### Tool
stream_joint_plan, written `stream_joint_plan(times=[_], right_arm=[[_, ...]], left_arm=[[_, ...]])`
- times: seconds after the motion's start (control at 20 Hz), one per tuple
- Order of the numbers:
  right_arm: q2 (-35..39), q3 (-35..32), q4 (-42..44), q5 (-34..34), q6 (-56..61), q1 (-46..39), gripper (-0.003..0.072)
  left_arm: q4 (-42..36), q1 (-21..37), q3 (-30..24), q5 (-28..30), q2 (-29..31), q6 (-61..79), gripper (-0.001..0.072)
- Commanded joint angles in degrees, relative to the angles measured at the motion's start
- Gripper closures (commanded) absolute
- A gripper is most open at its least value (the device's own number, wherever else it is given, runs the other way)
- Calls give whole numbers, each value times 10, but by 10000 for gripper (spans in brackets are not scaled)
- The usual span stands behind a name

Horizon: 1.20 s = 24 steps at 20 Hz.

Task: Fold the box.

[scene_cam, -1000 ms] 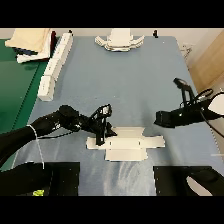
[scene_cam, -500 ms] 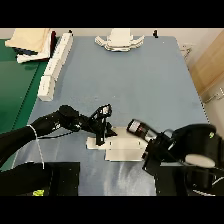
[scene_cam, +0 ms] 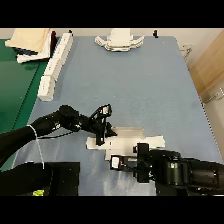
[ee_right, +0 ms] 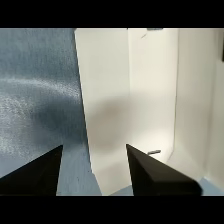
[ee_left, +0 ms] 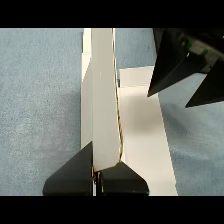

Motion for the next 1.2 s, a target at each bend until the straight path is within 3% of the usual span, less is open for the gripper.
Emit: stream_joint_plan(times=[0.0, 0.3, 0.7, 0.95, 1.15], right_arm=[[-45, -5, -23, -26, 3, 7, 77], [-53, -4, -111, -43, 148, 7, 89], [-12, -3, -122, -30, 229, 7, 89], [14, -3, -223, 31, 402, 6, 88], [14, -3, -224, 56, 461, -1, 86]], left_arm=[[0, 0, 0, 0, 0, 0, 696], [0, 0, 0, 0, 0, 0, 697], [0, 0, 0, 0, 0, 0, 696], [0, 0, 0, 0, 0, 0, 696], [0, 0, 0, 0, 0, 0, 697]])
